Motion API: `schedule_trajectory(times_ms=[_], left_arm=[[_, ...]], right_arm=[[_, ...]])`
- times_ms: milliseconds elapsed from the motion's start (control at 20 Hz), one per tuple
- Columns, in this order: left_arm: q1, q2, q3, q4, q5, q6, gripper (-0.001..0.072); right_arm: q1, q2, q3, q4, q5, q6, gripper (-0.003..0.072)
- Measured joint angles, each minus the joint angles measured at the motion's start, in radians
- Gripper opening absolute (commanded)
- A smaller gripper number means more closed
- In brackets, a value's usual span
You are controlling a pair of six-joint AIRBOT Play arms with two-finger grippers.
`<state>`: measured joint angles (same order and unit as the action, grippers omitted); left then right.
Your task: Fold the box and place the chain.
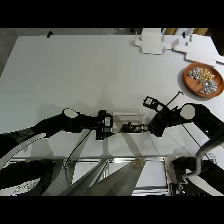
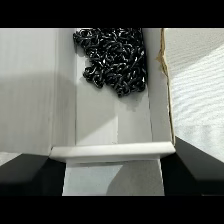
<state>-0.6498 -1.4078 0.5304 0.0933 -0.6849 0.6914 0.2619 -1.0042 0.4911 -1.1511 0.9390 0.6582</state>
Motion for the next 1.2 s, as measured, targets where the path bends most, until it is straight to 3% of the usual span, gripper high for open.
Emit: schedule_trajectory(times_ms=[1000, 1200], left_arm=[[0.0, 0.0, 0.0, 0.0, 0.0, 0.0, 0.0011], [0.0, 0.0, 0.0, 0.0, 0.0, 0.0, 0.0011]], right_arm=[[0.0, -0.004, -0.036, 0.03, -0.064, 0.045, 0.0153], [0.0, -0.004, -0.036, 0.026, -0.065, 0.064, 0.002]])
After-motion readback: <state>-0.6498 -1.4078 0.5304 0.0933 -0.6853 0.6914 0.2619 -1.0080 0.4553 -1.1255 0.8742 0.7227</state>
